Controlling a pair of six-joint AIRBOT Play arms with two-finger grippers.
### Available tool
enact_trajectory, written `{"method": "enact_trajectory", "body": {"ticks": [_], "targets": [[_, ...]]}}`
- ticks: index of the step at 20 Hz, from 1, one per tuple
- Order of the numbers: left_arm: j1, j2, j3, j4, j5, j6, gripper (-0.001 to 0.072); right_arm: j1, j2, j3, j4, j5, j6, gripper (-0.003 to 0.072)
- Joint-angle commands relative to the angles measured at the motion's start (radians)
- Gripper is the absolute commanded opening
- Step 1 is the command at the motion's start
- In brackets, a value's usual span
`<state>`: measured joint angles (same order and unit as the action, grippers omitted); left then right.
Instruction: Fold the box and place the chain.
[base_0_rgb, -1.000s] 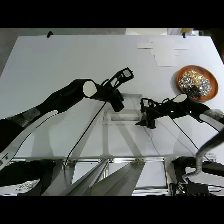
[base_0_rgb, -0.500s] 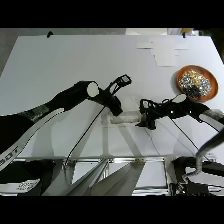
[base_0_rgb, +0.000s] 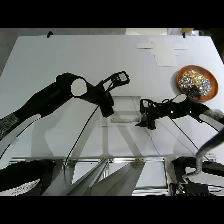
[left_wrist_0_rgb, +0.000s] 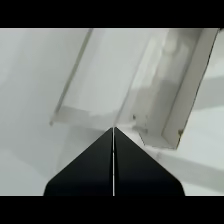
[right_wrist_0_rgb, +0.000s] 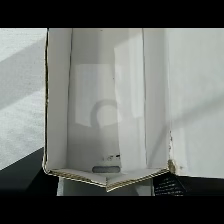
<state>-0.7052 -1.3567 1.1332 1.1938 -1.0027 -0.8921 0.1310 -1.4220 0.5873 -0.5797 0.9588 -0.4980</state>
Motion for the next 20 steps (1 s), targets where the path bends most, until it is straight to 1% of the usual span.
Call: {"method": "enact_trajectory", "body": {"ticks": [1, 3, 4, 7, 9, 11, 13, 14, 16, 18, 20], "targets": [[-0.001, -0.020, -0.002, 0.045, -0.125, 0.069, 0.0002, 0.000, 0.001, 0.000, 0.000, -0.002, 0.000, 0.0411], [0.002, -0.051, -0.027, 0.039, -0.130, 0.122, 0.0002, 0.000, 0.001, 0.000, 0.000, -0.001, 0.000, 0.0411], [0.003, -0.061, -0.052, 0.046, -0.116, 0.143, 0.0003, 0.000, 0.001, 0.000, 0.000, -0.001, 0.000, 0.0411], [0.021, -0.063, -0.158, 0.053, -0.049, 0.196, 0.0006, 0.000, 0.001, 0.000, 0.000, -0.002, 0.000, 0.0411], [0.053, -0.063, -0.221, 0.053, -0.032, 0.199, 0.0006, 0.000, 0.001, 0.000, 0.000, -0.002, 0.000, 0.0411], [0.082, -0.062, -0.250, 0.053, -0.029, 0.250, 0.0006, 0.000, 0.001, 0.000, 0.000, -0.002, 0.000, 0.0411], [0.103, -0.058, -0.251, 0.053, -0.012, 0.336, 0.0014, 0.000, 0.001, 0.000, 0.000, -0.002, 0.000, 0.0411], [0.109, -0.052, -0.251, 0.048, 0.009, 0.393, 0.0039, 0.000, 0.001, 0.000, 0.000, -0.002, 0.000, 0.0411], [0.113, -0.035, -0.251, 0.015, 0.055, 0.499, 0.0158, 0.000, 0.001, 0.000, 0.000, -0.002, 0.000, 0.0411], [0.103, -0.021, -0.251, -0.035, 0.104, 0.583, 0.0230, 0.000, 0.001, 0.000, 0.000, -0.001, 0.000, 0.0411], [0.083, -0.019, -0.251, -0.063, 0.143, 0.605, 0.0230, 0.000, 0.001, 0.000, 0.000, -0.001, 0.000, 0.0411]]}}
